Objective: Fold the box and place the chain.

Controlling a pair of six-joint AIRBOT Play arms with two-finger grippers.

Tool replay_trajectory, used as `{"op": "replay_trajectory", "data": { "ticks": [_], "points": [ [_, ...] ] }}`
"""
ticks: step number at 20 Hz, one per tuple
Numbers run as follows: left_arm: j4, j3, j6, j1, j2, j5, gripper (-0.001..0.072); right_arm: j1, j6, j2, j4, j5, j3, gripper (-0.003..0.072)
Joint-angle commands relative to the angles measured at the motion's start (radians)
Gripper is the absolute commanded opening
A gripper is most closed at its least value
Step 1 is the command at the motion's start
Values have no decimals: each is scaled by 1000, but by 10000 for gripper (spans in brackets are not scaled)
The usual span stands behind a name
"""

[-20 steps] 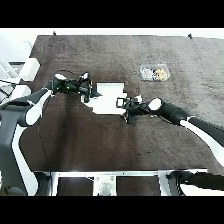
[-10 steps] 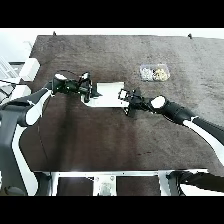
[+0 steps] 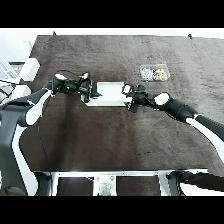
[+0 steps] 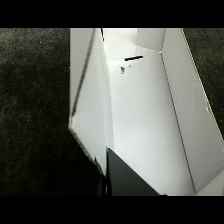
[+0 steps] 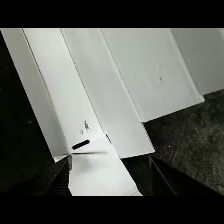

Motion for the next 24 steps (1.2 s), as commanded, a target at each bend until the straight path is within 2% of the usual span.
{"op": "replay_trajectory", "data": {
  "ticks": [1, 6, 9, 12, 13, 14, 20, 24],
  "points": [
    [0, 0, 0, 0, 0, 0, 22, -11, -52, -11, 71, 66, 4, 560],
    [0, 0, 0, 0, 0, 0, 22, -17, -54, -19, 66, 110, 5, 559],
    [0, 0, 0, 0, -1, -1, 22, -41, -45, 43, 57, 116, 2, 559],
    [0, 0, 0, 0, 0, -1, 22, -40, -19, 123, 58, 245, 2, 560],
    [0, 0, 0, 0, 0, -1, 22, -40, -1, 122, 57, 309, -1, 559],
    [0, 0, 0, 0, 0, 0, 22, -37, -6, 118, 57, 324, -18, 559],
    [0, 0, 0, 0, 0, -1, 22, 11, -130, 49, 56, 295, -74, 559],
    [0, 0, 0, 0, 0, 0, 22, 62, -137, -2, 56, 208, -74, 560]
  ]
}}
